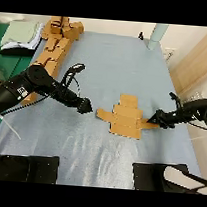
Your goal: Fold the box.
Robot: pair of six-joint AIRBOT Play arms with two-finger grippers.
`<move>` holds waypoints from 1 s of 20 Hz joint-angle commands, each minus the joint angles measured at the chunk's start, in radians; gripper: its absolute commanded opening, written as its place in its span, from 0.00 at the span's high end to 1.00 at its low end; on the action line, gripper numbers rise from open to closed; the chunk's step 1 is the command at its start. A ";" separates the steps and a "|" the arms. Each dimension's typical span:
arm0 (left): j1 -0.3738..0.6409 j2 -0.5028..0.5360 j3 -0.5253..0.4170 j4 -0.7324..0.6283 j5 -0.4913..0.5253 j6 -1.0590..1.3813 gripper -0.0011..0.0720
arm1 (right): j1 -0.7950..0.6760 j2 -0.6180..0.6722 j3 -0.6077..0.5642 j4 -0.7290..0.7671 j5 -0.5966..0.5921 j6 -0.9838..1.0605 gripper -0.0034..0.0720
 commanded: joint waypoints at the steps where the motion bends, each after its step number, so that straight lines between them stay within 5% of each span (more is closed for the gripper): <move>1: 0.000 -0.001 0.000 -0.009 -0.010 0.000 0.08 | 0.060 -0.132 0.043 0.019 -0.061 -0.050 0.78; 3: 0.002 -0.002 0.000 -0.008 -0.009 -0.003 0.08 | 0.122 -0.163 0.055 0.041 -0.057 -0.094 0.95; 11: 0.198 -0.148 0.012 -0.083 -0.044 0.053 0.08 | 0.328 -0.100 0.013 0.248 -0.023 -0.122 0.95; 15: 0.212 -0.269 0.012 -0.225 -0.037 0.171 0.08 | 0.449 0.074 -0.135 0.239 0.119 -0.138 0.95; 20: 0.211 -0.402 0.012 -0.314 -0.003 0.247 0.08 | 0.545 0.203 -0.175 0.228 0.240 -0.213 0.95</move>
